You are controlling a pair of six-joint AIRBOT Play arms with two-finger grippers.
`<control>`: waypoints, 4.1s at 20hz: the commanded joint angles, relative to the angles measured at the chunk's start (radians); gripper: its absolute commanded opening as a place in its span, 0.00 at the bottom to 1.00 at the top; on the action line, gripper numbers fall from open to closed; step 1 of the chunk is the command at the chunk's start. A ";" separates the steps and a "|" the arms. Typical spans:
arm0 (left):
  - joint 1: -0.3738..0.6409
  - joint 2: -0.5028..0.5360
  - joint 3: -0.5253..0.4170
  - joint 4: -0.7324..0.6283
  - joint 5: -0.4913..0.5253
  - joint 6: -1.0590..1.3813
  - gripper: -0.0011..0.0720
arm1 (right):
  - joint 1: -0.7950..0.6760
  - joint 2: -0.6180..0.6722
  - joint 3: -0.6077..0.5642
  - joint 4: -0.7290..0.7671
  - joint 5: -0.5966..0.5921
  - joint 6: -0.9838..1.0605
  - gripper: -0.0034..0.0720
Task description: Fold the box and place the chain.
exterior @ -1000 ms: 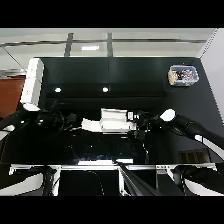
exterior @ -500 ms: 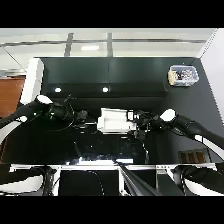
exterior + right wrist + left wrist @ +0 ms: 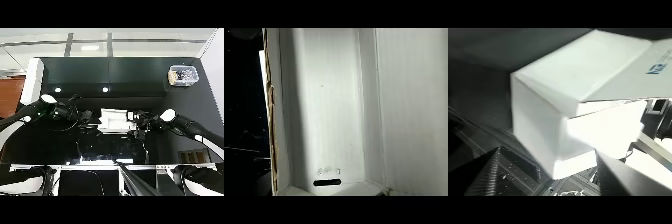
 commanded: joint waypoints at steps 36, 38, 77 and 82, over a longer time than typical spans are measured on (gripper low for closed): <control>-0.564 -0.122 0.432 0.986 -0.008 -1.115 0.59 | 0.000 0.000 0.001 0.000 0.000 0.000 0.05; -0.568 -0.129 0.432 0.989 0.000 -1.130 0.59 | 0.000 0.000 0.001 0.000 0.000 0.000 0.05; -0.560 -0.129 0.433 0.961 0.018 -1.137 0.05 | -0.017 0.072 0.006 -0.102 0.105 0.129 0.99; -0.560 -0.129 0.433 0.960 0.017 -1.141 0.05 | -0.043 0.143 0.005 -0.156 0.171 0.143 0.99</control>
